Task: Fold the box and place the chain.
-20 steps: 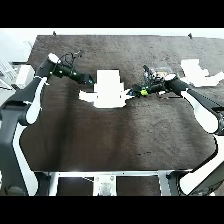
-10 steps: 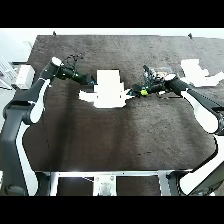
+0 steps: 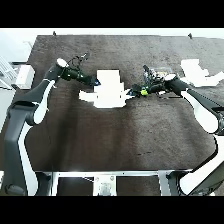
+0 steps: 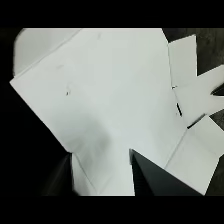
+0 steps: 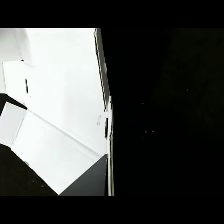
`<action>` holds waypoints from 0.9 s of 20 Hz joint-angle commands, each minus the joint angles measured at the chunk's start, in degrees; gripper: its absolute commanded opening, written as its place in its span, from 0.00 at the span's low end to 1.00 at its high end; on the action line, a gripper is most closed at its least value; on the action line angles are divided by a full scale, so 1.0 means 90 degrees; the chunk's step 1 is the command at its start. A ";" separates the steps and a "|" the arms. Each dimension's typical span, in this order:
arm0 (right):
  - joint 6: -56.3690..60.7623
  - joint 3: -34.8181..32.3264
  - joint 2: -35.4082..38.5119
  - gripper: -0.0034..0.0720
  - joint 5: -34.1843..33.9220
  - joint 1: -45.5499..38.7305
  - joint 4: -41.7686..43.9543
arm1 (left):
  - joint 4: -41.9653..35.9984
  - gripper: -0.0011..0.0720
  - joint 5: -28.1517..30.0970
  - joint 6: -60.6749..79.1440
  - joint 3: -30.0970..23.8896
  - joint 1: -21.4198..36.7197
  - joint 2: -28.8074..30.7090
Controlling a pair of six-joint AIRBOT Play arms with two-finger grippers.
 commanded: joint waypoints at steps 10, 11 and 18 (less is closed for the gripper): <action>-0.0002 0.0007 -0.0005 0.06 0.0005 0.0000 -0.0053 | -0.0619 0.58 -0.0172 0.0051 0.0007 0.0002 -0.0257; -0.0002 0.0007 -0.0007 0.06 0.0002 0.0000 -0.0056 | -0.0644 0.48 -0.0175 0.0053 0.0007 0.0002 -0.0257; -0.0002 0.0007 -0.0007 0.06 0.0002 0.0000 -0.0163 | -0.0658 0.40 -0.0151 0.0112 0.0005 0.0002 -0.0257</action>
